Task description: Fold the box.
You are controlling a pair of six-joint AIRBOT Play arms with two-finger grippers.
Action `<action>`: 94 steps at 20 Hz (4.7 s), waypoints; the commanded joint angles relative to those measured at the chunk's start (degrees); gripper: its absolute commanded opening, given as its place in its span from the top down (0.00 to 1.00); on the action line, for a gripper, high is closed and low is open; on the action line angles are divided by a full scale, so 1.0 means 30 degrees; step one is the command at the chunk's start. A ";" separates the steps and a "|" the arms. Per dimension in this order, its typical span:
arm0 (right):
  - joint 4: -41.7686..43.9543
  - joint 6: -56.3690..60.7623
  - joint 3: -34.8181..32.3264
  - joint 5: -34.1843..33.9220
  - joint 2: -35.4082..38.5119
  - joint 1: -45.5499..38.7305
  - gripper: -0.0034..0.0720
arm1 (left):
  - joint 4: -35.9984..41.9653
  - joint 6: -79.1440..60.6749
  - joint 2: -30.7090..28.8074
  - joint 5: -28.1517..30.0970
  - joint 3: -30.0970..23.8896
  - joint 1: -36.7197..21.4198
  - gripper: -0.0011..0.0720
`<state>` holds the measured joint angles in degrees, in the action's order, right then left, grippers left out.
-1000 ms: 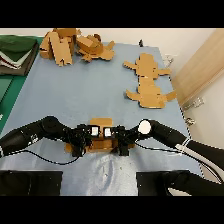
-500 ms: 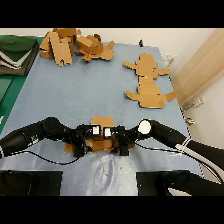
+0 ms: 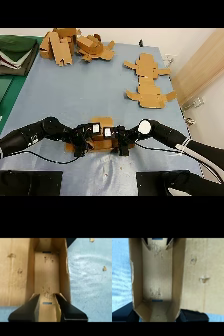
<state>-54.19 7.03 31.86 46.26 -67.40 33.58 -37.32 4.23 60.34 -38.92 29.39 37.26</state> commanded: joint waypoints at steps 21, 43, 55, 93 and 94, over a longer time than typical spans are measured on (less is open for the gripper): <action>0.0000 0.0000 -0.0007 0.0000 -0.0015 0.0000 0.28 | -0.5493 2.9339 -0.8233 -0.4000 -0.4911 -0.8131 0.97; 0.0000 0.0000 -0.0007 0.0000 -0.0015 0.0000 0.28 | 0.2601 2.2192 -0.4022 -0.1843 -0.4918 -0.8116 0.97; 0.0000 0.0000 -0.0007 0.0000 -0.0015 0.0000 0.28 | 0.6244 2.0626 -0.4124 -0.1341 -0.4830 -0.6105 0.97; -0.0007 0.0000 -0.0007 0.0000 -0.0015 0.0000 0.28 | -0.6856 3.5015 -0.2382 0.1319 0.0138 0.1872 0.51; -0.0007 0.0000 -0.0007 0.0000 -0.0015 0.0000 0.28 | -0.7497 3.6086 -0.1763 0.1275 0.0459 0.2455 0.51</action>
<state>-54.22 7.01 31.86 46.24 -67.40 33.58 -47.11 96.60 51.64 -36.14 27.55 39.11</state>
